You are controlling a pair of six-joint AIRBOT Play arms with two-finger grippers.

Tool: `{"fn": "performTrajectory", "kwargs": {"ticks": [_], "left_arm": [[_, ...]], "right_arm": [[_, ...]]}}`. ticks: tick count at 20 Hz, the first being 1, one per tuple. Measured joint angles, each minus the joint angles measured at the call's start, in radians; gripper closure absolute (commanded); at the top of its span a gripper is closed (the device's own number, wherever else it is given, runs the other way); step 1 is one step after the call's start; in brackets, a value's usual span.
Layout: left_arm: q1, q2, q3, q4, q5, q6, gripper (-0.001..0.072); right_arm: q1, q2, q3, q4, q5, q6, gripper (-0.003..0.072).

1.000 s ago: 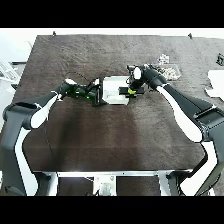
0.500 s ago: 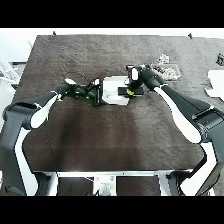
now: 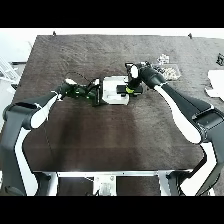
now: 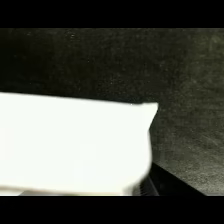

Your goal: Fold the box and place the chain.

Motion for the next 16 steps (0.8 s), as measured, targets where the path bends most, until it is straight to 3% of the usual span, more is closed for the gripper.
{"fn": "performTrajectory", "kwargs": {"ticks": [12,16], "left_arm": [[0.000,0.000,0.000,0.000,0.000,0.000,0.0172],[0.000,0.000,0.000,0.000,0.000,0.000,0.0172]], "right_arm": [[-0.001,0.100,0.028,-0.037,0.006,-0.086,0.0236],[-0.038,0.145,0.058,-0.195,-0.032,-0.164,0.0235]]}}
